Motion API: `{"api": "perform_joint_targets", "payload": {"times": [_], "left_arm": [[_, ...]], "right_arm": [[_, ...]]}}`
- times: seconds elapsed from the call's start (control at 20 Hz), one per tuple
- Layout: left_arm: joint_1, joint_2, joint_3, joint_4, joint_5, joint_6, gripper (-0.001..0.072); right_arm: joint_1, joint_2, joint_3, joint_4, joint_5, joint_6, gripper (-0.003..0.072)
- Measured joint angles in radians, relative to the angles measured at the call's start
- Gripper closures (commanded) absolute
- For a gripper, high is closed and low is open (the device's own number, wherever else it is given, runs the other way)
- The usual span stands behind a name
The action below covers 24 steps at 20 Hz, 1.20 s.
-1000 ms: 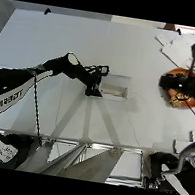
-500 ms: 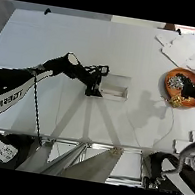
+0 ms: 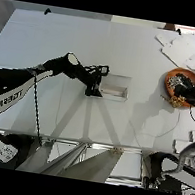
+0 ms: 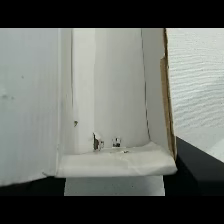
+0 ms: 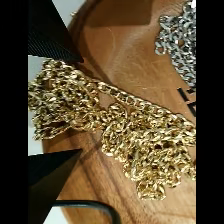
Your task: Fold the box and place the chain.
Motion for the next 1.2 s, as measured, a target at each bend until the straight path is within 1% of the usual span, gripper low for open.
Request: {"api": "perform_joint_targets", "payload": {"times": [0.05, 0.1, 0.15, 0.2, 0.25, 0.3, 0.45, 0.6, 0.9, 1.2], "left_arm": [[0.000, 0.000, 0.000, 0.000, 0.000, 0.000, 0.0375], [0.000, 0.000, 0.000, 0.000, 0.000, 0.000, 0.0375], [0.000, 0.000, 0.000, 0.000, 0.000, 0.000, 0.0375], [0.000, 0.000, 0.000, 0.000, 0.000, 0.000, 0.0375], [0.000, 0.000, 0.000, 0.000, 0.000, 0.000, 0.0375], [0.000, 0.000, 0.000, 0.000, 0.000, 0.000, 0.0375], [0.000, 0.000, 0.000, 0.000, 0.000, 0.000, 0.0375], [0.000, 0.000, 0.000, 0.000, 0.000, 0.000, 0.0375], [0.000, 0.000, 0.000, 0.000, 0.000, 0.000, 0.0375], [0.000, 0.000, 0.000, 0.000, 0.000, 0.000, 0.0375]], "right_arm": [[0.000, -0.016, 0.002, 0.000, -0.003, 0.013, 0.0190], [-0.001, -0.032, 0.002, 0.001, -0.003, 0.027, 0.0254], [-0.001, -0.043, 0.003, 0.005, -0.002, 0.043, 0.0400], [-0.001, -0.052, 0.005, 0.008, -0.002, 0.054, 0.0523], [-0.001, -0.058, 0.005, 0.012, -0.010, 0.064, 0.0608], [-0.001, -0.062, 0.005, 0.019, -0.009, 0.070, 0.0671], [-0.002, -0.065, 0.007, 0.034, -0.005, 0.074, 0.0671], [0.003, -0.031, 0.007, 0.069, 0.016, 0.008, 0.0671], [0.007, 0.125, 0.011, 0.082, -0.006, -0.172, 0.0672], [0.007, 0.272, 0.011, 0.101, 0.076, -0.301, 0.0672]]}}
